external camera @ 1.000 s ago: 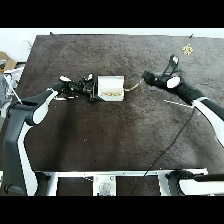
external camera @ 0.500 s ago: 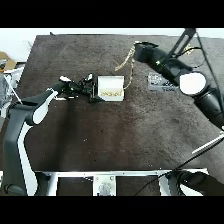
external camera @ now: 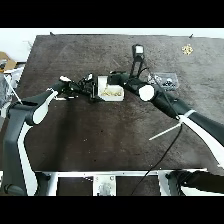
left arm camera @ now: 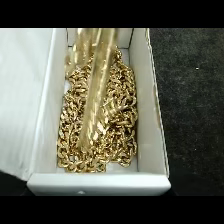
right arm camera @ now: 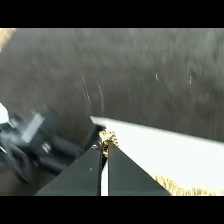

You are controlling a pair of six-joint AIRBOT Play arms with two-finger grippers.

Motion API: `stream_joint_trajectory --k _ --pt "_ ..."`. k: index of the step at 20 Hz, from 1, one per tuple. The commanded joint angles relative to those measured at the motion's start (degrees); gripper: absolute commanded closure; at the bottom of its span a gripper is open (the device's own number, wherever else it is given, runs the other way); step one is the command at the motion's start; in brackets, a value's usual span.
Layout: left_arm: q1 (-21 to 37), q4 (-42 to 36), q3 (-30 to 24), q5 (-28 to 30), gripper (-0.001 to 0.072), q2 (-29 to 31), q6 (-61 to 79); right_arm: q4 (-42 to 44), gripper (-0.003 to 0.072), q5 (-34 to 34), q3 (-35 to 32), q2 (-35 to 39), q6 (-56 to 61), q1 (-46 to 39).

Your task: Fold the box and place the chain.

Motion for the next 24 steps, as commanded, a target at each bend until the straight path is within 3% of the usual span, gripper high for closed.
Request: stream_joint_trajectory --k 1,2,3,4,7,10,12,14,17,24 --pt "0.0 0.0 0.0 0.0 0.0435 0.0 0.0 -3.4 0.0684 2.1 0.0 -4.0 -0.2 0.3" --pt "0.0 0.0 0.0 0.0 0.0435 0.0 0.0 -5.1 0.0657 2.4 0.0 -4.0 -0.2 0.3" --pt "0.0 0.0 0.0 0.0 0.0435 0.0 0.0 -6.4 0.0443 2.4 0.0 -3.9 -0.2 0.1" --pt "0.0 0.0 0.0 0.0 0.0435 0.0 0.0 -7.1 0.0402 2.5 0.0 -3.6 -0.2 -0.4" --pt "0.0 0.0 0.0 0.0 0.0435 0.0 0.0 -7.9 0.0430 8.0 0.8 -0.8 -2.4 -4.7" --pt "0.0 0.0 0.0 0.0 0.0435 0.0 0.0 -7.5 0.0431 26.2 9.3 -0.4 -12.2 -11.8" --pt "0.0 0.0 0.0 0.0 0.0435 0.0 0.0 -1.9 0.0432 33.5 16.2 -1.9 -21.3 -16.7" --pt "0.0 0.0 0.0 0.0 0.0435 0.0 0.0 5.9 0.0503 38.2 21.4 -4.4 -28.9 -20.6" --pt "0.0 0.0 0.0 0.0 0.0435 0.0 0.0 12.0 0.0499 46.2 27.8 -11.5 -34.3 -24.4" --pt "0.0 0.0 0.0 0.0 0.0435 0.0 0.0 30.7 0.0498 49.2 29.8 -22.2 -53.2 -26.6"
